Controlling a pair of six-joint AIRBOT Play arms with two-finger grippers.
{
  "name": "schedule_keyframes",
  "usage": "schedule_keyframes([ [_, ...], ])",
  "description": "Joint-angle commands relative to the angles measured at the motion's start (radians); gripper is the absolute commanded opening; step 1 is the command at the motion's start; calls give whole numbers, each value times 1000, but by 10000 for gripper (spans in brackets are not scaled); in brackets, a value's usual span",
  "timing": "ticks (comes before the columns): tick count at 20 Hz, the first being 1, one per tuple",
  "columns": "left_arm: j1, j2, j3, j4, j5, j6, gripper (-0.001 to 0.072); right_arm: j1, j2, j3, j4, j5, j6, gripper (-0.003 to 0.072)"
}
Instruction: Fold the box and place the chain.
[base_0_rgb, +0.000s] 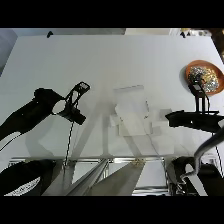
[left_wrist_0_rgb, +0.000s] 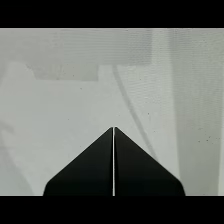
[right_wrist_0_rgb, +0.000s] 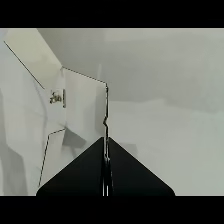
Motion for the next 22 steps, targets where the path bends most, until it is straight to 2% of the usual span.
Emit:
schedule_keyframes([
  [1,-1,0,-1,-26,28,0,8,11,29,-11,3,14,8,15],
  [7,0,-2,-1,-110,213,23,12,11,29,-11,1,14,26,16],
  [8,0,-6,-1,-153,252,82,73,11,29,-11,1,14,26,16],
  [10,14,-23,-1,-306,324,220,379,11,29,-11,1,14,26,16],
  [11,31,-32,0,-428,348,311,412,11,29,-11,1,14,26,16],
  [12,59,-43,5,-587,341,452,413,11,29,-11,1,14,26,16],
  [14,150,-65,16,-986,243,809,417,11,29,-11,1,14,26,16],
  [16,242,-89,21,-1270,137,1051,417,11,29,-11,1,14,26,16],
  [17,270,-100,21,-1311,119,1106,419,11,29,-11,1,14,26,16],
  [18,287,-114,21,-1301,108,1138,479,11,29,-11,2,14,26,16],
  [19,296,-132,21,-1287,82,1174,569,11,29,-11,2,14,26,16],
  [22,283,-214,21,-1285,56,1254,608,11,29,-11,2,19,33,16],
])
